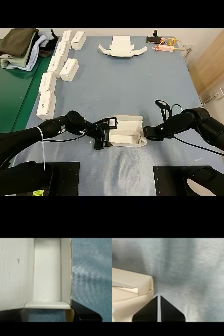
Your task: Fold the box.
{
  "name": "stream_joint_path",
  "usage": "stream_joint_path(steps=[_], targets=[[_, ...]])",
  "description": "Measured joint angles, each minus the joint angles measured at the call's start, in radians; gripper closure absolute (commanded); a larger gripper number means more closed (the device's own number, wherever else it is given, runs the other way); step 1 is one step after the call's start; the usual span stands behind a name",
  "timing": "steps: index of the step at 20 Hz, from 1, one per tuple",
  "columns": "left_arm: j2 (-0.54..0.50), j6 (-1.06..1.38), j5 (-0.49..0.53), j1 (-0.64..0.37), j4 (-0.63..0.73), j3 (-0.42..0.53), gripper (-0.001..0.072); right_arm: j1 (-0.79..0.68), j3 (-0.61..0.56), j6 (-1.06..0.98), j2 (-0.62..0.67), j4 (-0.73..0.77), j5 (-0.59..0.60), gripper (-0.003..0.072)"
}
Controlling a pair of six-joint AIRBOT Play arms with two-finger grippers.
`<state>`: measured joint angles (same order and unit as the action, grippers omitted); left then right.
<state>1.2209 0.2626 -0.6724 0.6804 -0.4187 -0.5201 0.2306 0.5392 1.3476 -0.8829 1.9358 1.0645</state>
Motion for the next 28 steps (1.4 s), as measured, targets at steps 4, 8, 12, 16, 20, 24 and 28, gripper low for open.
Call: stream_joint_path(steps=[4,8,12,16,20,24,28], targets=[[0.0,0.002,0.0,0.0,0.0,0.0,0.0247,0.0,0.032,0.005,0.0,0.014,0.013,0.0622],[0.0,0.002,0.0,0.0,0.0,0.0,0.0247,0.0,0.041,0.007,0.0,0.019,0.016,0.0329],[0.0,0.002,0.0,0.0,0.0,0.0,0.0247,0.0,0.044,0.007,0.0,0.02,0.018,0.0332],[0.0,0.002,0.0,0.0,0.0,0.0,0.0246,0.0,0.045,0.007,-0.001,0.035,0.021,0.0331],[0.0,0.002,0.0,0.0,-0.002,0.0,0.0247,-0.001,0.045,0.008,-0.001,0.055,0.027,0.0331],[0.0,0.002,-0.001,0.0,-0.002,0.0,0.0247,-0.001,0.045,0.007,-0.001,0.064,0.034,0.0312],[0.0,0.001,0.0,0.0,-0.001,0.0,0.0247,-0.001,0.045,0.007,-0.001,0.059,0.027,0.0209]])
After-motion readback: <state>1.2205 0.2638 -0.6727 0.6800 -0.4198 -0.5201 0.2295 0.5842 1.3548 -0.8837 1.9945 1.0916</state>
